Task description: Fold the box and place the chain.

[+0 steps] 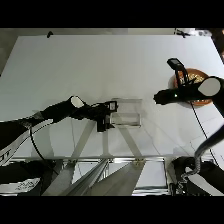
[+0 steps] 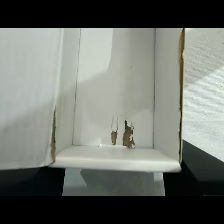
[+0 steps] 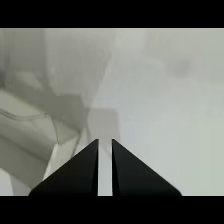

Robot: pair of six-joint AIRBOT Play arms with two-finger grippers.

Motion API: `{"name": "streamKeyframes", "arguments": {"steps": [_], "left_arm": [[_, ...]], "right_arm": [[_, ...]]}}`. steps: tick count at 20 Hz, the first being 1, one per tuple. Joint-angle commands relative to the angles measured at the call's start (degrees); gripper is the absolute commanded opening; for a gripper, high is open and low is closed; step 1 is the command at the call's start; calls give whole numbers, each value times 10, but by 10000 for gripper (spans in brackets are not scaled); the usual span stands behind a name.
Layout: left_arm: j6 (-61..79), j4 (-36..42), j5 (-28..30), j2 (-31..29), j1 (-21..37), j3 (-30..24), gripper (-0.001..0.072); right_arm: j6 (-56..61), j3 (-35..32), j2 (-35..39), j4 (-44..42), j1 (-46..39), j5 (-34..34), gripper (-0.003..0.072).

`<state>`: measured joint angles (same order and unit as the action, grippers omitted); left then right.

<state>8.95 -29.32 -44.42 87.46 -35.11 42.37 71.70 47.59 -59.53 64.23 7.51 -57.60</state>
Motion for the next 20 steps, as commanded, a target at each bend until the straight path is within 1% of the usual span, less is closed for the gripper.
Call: {"name": "streamKeyframes", "arguments": {"steps": [1,3,5,7,9,10,11,12,15,17,20], "left_arm": [[0,0,0,0,0,0,393],[0,0,0,0,0,0,393],[0,0,0,0,0,0,393],[0,0,0,0,0,0,393],[0,0,0,0,0,0,393],[0,0,0,0,0,0,393],[0,0,0,0,0,0,393],[0,0,0,0,0,0,393],[0,0,0,0,0,0,393],[0,0,0,0,0,0,393],[0,0,0,0,0,0,393]], "right_arm": [[-152,22,-84,-166,-36,43,46],[-197,58,-162,-222,-9,35,46],[-223,101,-228,-235,27,-12,57],[-249,132,-255,-238,66,-83,180],[-282,140,-246,-238,94,-121,195],[-287,140,-238,-236,103,-131,250],[-287,140,-230,-230,108,-137,356],[-290,140,-220,-216,111,-144,379],[-320,140,-176,-132,126,-177,380],[-335,140,-151,-85,140,-175,380],[-344,137,-148,-28,166,-150,381]]}}
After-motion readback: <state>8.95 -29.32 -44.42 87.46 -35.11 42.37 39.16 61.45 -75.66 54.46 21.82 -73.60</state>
